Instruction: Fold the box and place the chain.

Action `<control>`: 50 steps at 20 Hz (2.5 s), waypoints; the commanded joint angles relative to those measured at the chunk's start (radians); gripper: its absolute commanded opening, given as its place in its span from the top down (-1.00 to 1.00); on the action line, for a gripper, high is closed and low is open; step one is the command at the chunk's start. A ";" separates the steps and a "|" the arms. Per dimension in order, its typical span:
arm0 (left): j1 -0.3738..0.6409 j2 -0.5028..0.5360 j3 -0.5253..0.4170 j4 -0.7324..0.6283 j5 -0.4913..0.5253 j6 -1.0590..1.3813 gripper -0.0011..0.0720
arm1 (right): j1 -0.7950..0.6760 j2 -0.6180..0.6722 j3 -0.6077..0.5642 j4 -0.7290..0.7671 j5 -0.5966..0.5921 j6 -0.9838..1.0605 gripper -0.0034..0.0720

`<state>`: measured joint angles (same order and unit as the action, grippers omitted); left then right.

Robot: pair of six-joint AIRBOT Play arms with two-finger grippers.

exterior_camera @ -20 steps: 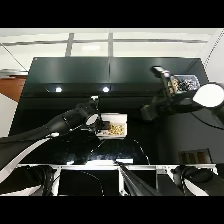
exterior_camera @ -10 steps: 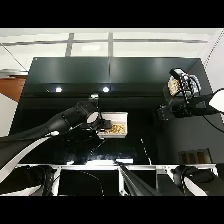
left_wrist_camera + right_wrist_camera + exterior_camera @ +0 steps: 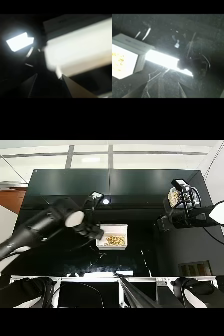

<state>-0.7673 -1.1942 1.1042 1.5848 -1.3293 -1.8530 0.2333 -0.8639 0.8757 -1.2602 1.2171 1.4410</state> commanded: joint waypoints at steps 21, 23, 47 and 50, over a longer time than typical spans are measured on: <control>0.523 0.198 -0.566 -1.002 0.420 2.055 -0.97 | -0.001 0.000 0.000 0.002 -0.040 0.060 -0.28; 0.521 0.156 -0.566 -0.978 0.401 2.090 -0.95 | -0.001 0.000 0.000 0.003 -0.040 0.060 -0.28; 0.475 -0.027 -0.589 -1.082 0.436 2.230 -0.97 | -0.001 0.000 0.000 -0.005 -0.121 0.059 -0.28; 0.475 -0.027 -0.589 -1.086 0.435 2.276 -0.97 | -0.001 0.000 0.000 -0.005 -0.121 0.059 -0.28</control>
<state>-0.2913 -1.2205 0.5156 0.5034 -0.8997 0.3740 0.2333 -0.8639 0.8757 -1.2655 1.0962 1.5002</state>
